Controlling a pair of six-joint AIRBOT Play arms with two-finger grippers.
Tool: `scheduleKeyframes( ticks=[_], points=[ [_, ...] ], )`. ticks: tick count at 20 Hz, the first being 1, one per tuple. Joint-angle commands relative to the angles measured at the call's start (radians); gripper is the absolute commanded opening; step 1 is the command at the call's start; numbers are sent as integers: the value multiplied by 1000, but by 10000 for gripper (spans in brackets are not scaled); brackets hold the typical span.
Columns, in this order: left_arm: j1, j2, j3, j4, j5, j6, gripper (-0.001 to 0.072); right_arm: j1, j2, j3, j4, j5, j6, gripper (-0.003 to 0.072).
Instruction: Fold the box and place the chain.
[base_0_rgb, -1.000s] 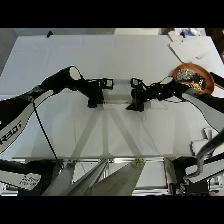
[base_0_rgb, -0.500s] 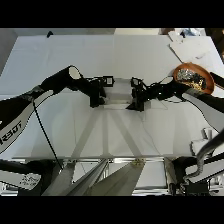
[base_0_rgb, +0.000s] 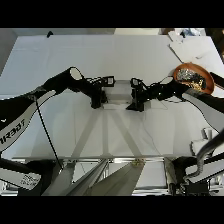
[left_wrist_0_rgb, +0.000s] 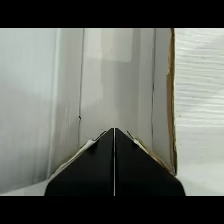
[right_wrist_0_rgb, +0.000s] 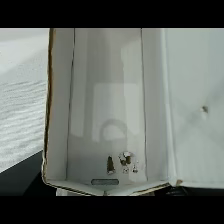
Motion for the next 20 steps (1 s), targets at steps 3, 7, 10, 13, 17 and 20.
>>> scheduleKeyframes(
  ticks=[3,7,10,13,17,20],
  points=[
    [2,62,0,6,-17,-1,7,0,1,0,0,-2,1,518],
    [36,200,0,0,-65,-151,6,0,1,0,1,-2,1,518],
    [103,293,0,73,-95,-364,6,0,1,0,1,-2,1,518],
    [179,336,0,241,-98,-711,6,0,1,0,0,-2,1,518],
    [221,309,-64,442,-114,-1030,9,0,1,0,0,-2,1,518],
    [216,272,-187,370,-80,-1052,11,0,1,0,0,-2,1,518]
  ],
)
